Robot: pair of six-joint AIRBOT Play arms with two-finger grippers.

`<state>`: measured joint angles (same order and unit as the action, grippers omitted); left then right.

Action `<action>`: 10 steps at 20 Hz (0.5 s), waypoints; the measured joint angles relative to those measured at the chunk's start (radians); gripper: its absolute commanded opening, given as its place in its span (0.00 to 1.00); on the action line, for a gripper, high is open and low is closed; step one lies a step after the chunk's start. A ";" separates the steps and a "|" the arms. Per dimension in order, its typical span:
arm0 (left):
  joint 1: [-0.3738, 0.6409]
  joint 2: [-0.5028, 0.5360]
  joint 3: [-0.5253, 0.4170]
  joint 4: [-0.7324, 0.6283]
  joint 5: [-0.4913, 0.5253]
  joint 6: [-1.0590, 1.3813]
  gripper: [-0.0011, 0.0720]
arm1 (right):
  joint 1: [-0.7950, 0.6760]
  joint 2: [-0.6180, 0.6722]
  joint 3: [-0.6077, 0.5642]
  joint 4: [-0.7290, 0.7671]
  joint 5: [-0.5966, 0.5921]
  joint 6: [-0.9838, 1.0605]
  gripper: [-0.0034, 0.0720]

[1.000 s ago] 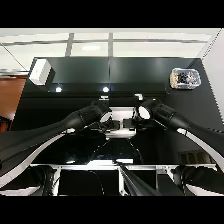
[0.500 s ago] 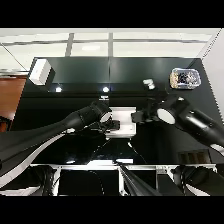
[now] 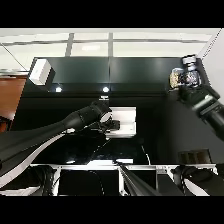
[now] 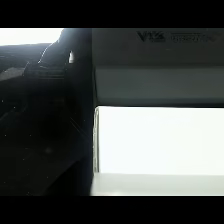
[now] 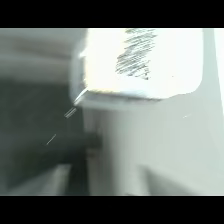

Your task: Fold the box and place the chain.

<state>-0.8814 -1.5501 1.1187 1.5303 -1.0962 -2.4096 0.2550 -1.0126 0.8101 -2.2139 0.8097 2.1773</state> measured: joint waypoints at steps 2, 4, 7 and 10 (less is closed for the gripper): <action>0.002 0.000 0.000 0.001 0.000 0.000 0.05 | -0.127 -0.060 -0.001 0.026 -0.147 0.031 1.00; 0.006 0.000 0.000 0.000 0.000 0.000 0.05 | -0.226 -0.158 0.049 0.088 -0.250 0.046 0.99; 0.015 0.000 0.000 0.002 0.000 0.000 0.05 | -0.320 -0.351 0.220 0.244 -0.275 -0.014 0.99; 0.020 0.000 0.000 0.005 -0.001 0.000 0.05 | -0.365 -0.548 0.442 0.403 -0.193 -0.118 0.99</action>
<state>-0.8616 -1.5501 1.1187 1.5352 -1.0969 -2.4092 -0.1104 -1.5604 1.2518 -1.8111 0.6163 2.0590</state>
